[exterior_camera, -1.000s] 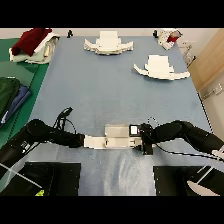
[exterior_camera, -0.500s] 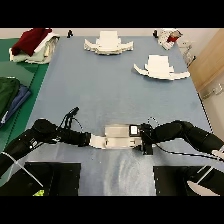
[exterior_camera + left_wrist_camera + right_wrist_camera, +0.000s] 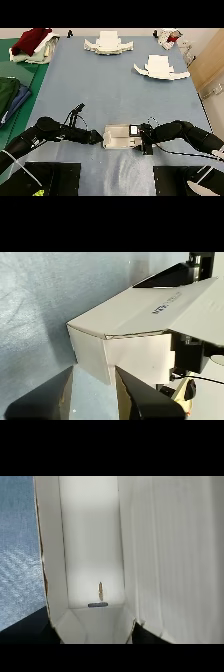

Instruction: Fold the box.

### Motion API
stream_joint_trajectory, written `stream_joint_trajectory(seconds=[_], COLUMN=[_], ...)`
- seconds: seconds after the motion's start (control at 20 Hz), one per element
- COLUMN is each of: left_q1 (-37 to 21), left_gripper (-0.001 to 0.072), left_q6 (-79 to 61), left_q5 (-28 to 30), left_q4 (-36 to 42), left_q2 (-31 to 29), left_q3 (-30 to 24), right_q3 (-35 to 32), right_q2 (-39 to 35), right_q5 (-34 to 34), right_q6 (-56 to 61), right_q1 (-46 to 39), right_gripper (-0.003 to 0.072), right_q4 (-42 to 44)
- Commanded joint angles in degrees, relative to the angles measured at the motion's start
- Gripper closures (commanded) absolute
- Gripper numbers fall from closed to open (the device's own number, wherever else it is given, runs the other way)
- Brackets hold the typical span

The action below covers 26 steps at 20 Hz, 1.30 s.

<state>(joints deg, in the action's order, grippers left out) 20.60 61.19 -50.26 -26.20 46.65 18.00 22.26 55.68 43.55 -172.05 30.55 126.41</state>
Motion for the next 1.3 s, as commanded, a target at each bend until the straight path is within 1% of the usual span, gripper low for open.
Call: stream_joint_trajectory(seconds=[0.0, 0.1, 0.2, 0.3, 0.35, 0.4, 0.45, 0.55, 0.65, 0.75, 0.85, 0.9, 1.1, 1.25], left_q1=[0.3, 0.3, 1.0, 3.7, 5.9, 8.2, 10.7, 14.9, 18.8, 22.1, 25.1, 26.3, 30.7, 34.2], left_gripper=[0.0308, 0.0308, 0.0306, 0.0307, 0.0307, 0.0307, 0.0307, 0.0307, 0.0307, 0.0307, 0.0307, 0.0307, 0.0307, 0.0308], left_q6=[-0.1, -0.2, -0.4, 0.1, 2.5, 6.8, 13.7, 25.3, 35.2, 43.1, 47.0, 49.4, 63.9, 70.2], left_q5=[0.5, 1.2, 2.1, 2.6, 4.3, 6.3, 7.9, 9.0, 9.5, 8.9, 8.4, 7.4, 0.0, -3.8], left_q4=[0.5, 0.6, 2.9, 2.8, 1.4, -2.1, -7.9, -18.1, -26.1, -32.4, -35.6, -37.4, -48.1, -53.1], left_q2=[0.0, 0.1, 0.1, 0.1, 0.1, 0.1, 0.1, 0.1, 0.2, 1.5, 3.8, 5.1, 9.9, 13.4], left_q3=[0.6, 0.6, 0.6, 1.1, 1.8, 2.6, 3.6, 6.1, 8.6, 11.2, 14.0, 15.4, 20.6, 24.2], right_q3=[0.0, 0.0, 0.0, 0.0, 0.0, 0.0, 0.0, 0.0, 0.0, 0.0, 0.0, 0.0, 0.0, 0.0], right_q2=[0.0, 0.0, 0.0, 0.0, 0.0, 0.0, 0.0, 0.0, 0.0, 0.0, 0.0, 0.0, 0.0, 0.0], right_q5=[0.0, 0.0, 0.0, 0.0, 0.0, 0.0, 0.0, 0.0, 0.0, 0.0, 0.0, 0.0, 0.0, 0.0], right_q6=[0.0, 0.0, 0.0, 0.0, 0.0, 0.0, 0.0, 0.0, 0.0, 0.0, 0.0, 0.0, 0.0, 0.0], right_q1=[0.0, 0.0, 0.0, 0.0, 0.0, 0.0, 0.0, 0.0, 0.0, 0.0, 0.0, 0.0, 0.0, 0.0], right_gripper=[0.0159, 0.0159, 0.0158, 0.0159, 0.0159, 0.0159, 0.0158, 0.0158, 0.0158, 0.0159, 0.0158, 0.0159, 0.0159, 0.0159], right_q4=[0.0, 0.0, 0.0, 0.0, 0.0, 0.0, 0.0, 0.0, 0.0, 0.0, 0.0, 0.0, 0.0, 0.0])
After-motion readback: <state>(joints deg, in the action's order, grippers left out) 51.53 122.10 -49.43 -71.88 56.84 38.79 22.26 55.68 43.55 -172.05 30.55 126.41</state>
